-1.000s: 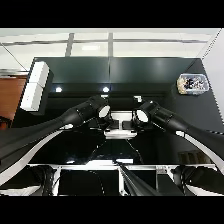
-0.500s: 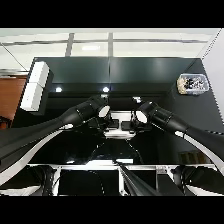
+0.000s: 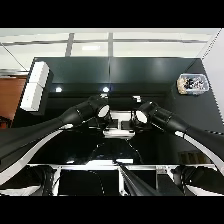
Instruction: Fold the box and place the chain.
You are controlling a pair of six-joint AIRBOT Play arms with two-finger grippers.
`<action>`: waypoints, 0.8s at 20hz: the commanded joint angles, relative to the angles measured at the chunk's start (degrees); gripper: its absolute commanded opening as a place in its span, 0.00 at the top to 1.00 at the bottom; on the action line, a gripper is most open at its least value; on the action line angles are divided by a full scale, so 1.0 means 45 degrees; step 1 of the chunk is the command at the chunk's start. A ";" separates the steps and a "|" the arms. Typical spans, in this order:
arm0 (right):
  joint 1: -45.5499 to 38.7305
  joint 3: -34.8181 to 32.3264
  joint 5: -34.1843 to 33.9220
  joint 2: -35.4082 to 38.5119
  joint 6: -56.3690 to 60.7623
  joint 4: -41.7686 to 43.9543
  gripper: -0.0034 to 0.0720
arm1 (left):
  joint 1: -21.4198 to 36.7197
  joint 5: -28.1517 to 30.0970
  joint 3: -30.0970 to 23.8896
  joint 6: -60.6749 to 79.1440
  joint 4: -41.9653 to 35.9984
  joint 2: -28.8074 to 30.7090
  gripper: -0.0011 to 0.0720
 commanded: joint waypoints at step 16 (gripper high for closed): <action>-0.4065 0.0850 0.1744 0.4799 -0.1642 -1.0108 0.48 | 0.0005 0.0024 -0.0005 -0.0024 -0.0039 -0.0010 0.95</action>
